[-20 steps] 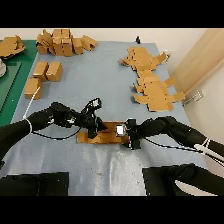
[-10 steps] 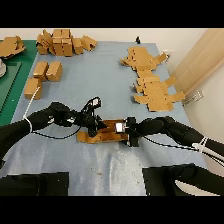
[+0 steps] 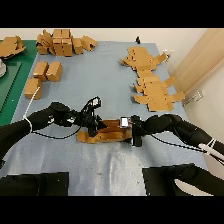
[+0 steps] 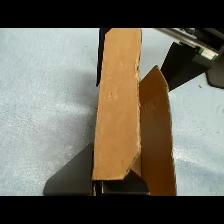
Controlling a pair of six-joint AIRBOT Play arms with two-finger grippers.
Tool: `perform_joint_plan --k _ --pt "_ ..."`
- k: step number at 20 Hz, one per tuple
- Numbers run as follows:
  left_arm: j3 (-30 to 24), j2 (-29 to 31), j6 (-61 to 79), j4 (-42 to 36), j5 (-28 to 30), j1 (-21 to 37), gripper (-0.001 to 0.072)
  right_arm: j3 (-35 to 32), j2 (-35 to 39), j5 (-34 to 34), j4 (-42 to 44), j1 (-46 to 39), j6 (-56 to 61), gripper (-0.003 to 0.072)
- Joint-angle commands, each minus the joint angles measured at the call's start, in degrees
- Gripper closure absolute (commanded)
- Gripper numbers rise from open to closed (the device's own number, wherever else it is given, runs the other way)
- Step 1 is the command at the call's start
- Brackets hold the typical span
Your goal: Fold the box.
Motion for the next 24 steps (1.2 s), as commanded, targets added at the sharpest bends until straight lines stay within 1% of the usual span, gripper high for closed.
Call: perform_joint_plan --k 1,6,10,21,24 --pt "-0.02 0.00 0.00 0.07 -0.11 0.00 0.0698 0.02 0.57 -0.79 1.66 -0.92 -1.07 -0.0003" --pt "-0.02 0.02 0.02 0.07 -0.13 0.00 0.0698 0.02 -2.43 0.26 4.31 -0.90 -2.32 -0.0003" --pt "-0.02 0.02 0.00 0.09 -0.11 0.00 0.0698 0.15 -3.13 2.10 5.70 -0.83 -2.32 -0.0003" --pt "-0.02 0.00 0.00 0.07 -0.13 0.00 0.0698 0.13 -3.91 0.90 5.73 -0.46 -2.32 -0.0003" --pt "-0.02 0.02 0.00 0.09 -0.13 -0.02 0.0698 0.52 -4.92 2.08 3.34 1.97 -2.32 -0.0003"
